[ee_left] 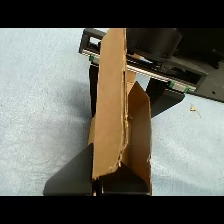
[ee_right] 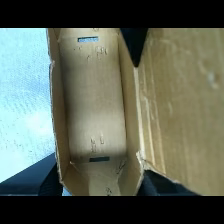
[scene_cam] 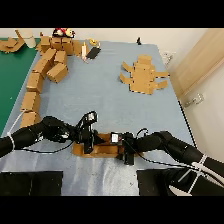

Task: Fold the box.

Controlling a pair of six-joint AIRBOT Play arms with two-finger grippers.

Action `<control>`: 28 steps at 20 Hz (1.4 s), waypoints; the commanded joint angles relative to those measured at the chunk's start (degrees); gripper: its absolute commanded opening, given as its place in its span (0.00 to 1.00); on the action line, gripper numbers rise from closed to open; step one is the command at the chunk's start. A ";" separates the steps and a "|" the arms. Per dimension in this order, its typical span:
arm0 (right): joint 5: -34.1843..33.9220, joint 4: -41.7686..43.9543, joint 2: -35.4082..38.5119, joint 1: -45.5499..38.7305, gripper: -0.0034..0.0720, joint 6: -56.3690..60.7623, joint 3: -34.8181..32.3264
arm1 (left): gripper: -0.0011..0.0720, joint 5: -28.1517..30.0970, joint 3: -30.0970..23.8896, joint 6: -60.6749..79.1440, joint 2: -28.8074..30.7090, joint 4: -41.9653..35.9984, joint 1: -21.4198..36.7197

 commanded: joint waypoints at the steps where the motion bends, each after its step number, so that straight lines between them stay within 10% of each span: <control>1: 0.11 0.13 0.04 0.07 0.64 -0.04 0.04 | 0.03 0.11 0.02 -0.07 0.02 -0.07 0.02; 4: 0.11 0.11 0.04 0.04 0.64 -0.04 0.04 | 0.04 0.13 0.04 -0.07 0.09 -0.02 0.13; 6: 0.11 0.11 0.04 0.07 0.64 -0.02 0.04 | 0.58 2.21 0.04 -4.13 0.20 0.17 0.13; 12: 0.11 0.04 0.04 0.04 0.64 -0.04 0.04 | 0.60 5.60 0.04 -25.94 8.50 21.44 2.45; 16: 0.11 0.02 0.04 0.04 0.64 -0.04 0.04 | 0.55 -0.57 0.04 -45.05 18.84 38.07 6.36; 18: 0.11 0.02 0.04 0.04 0.64 -0.04 0.04 | 0.03 -6.93 0.04 -59.28 22.64 39.85 7.61; 22: 0.07 0.02 0.04 0.04 0.64 -0.04 0.04 | 0.03 -18.53 -0.59 -78.60 24.15 37.07 4.87; 28: 0.07 0.02 0.04 0.04 0.64 -0.02 0.04 | 0.03 -2.89 -1.20 -79.41 19.19 18.38 -3.15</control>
